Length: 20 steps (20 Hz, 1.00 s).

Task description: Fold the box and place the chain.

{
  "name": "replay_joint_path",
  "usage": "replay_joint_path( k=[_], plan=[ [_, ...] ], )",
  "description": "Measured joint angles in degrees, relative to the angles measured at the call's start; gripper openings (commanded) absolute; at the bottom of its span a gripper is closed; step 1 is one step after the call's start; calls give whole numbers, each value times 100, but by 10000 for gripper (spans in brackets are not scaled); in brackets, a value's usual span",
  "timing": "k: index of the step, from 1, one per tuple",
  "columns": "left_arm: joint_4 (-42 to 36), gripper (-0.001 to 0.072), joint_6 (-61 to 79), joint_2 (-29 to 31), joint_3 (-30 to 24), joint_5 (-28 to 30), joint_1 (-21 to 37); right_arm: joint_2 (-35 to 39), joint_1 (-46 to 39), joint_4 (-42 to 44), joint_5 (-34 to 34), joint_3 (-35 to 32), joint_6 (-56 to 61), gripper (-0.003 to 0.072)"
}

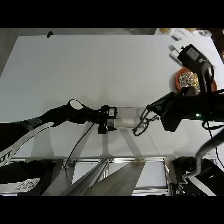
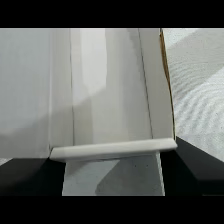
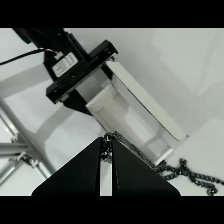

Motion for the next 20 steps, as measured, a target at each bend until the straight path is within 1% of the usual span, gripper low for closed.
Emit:
replay_joint_path(
  k=[4, 9, 12, 15, 16, 17, 18, 20],
  plan=[
    [0, 9, 0, 0, 0, 0, 0, -155, 2, -33, -306, -448, -81, 18],
    [0, 9, 0, 0, 0, 0, 0, -387, 2, 66, -778, -1176, -306, 18],
    [0, 9, 0, 0, 0, 0, 0, -619, 9, 107, -994, -1425, -365, 18],
    [-2, 9, 0, 0, 0, 0, 0, -938, 118, 111, -1106, -1530, -393, 20],
    [0, 9, -2, 0, 0, 0, 0, -1049, 181, 96, -1132, -1550, -400, 55],
    [0, 9, 0, 0, 0, 0, 0, -1172, 243, 85, -1143, -1565, -402, 154],
    [0, 9, 0, 0, 0, 0, 0, -1276, 284, 66, -1156, -1574, -407, 228],
    [0, 9, 0, 0, 0, 0, 0, -1377, 321, 44, -1161, -1582, -411, 229]
  ],
)
